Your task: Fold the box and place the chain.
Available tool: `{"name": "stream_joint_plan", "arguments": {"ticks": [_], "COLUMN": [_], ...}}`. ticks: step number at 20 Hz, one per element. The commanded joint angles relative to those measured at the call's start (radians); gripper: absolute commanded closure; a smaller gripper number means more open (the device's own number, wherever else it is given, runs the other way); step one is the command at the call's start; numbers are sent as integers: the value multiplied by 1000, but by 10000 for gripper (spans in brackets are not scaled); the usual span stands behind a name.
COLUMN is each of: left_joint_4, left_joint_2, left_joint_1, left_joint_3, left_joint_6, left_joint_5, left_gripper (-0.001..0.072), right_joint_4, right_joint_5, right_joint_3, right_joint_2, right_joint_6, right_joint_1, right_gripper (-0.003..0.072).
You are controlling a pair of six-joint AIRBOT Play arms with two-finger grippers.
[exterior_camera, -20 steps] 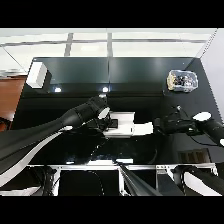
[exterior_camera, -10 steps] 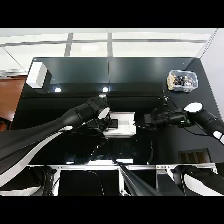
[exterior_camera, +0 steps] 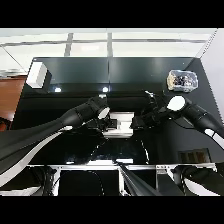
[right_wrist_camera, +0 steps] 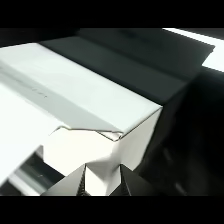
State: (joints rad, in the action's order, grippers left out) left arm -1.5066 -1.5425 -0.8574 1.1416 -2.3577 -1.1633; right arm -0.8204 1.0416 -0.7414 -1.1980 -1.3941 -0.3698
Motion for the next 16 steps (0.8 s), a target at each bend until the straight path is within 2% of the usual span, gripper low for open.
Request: {"name": "stream_joint_plan", "arguments": {"ticks": [1, 8, 12, 16], "left_joint_4": [1, 1, 1, 0], "left_joint_2": [-1, -1, -1, -1], "left_joint_1": [0, 0, 0, 0], "left_joint_3": [1, 1, 1, 1], "left_joint_6": [1, 1, 1, 1], "left_joint_5": [3, 3, 3, 3], "left_gripper": [685, 685, 685, 685], "right_joint_4": [-197, -410, -566, -652], "right_joint_5": [-39, -22, 83, 92], "right_joint_3": [-39, -122, -217, -229], "right_joint_2": [-5, -87, -182, -217], "right_joint_6": [-187, -458, -675, -824], "right_joint_1": [-76, -205, -291, -349], "right_gripper": [452, 452, 452, 452]}}
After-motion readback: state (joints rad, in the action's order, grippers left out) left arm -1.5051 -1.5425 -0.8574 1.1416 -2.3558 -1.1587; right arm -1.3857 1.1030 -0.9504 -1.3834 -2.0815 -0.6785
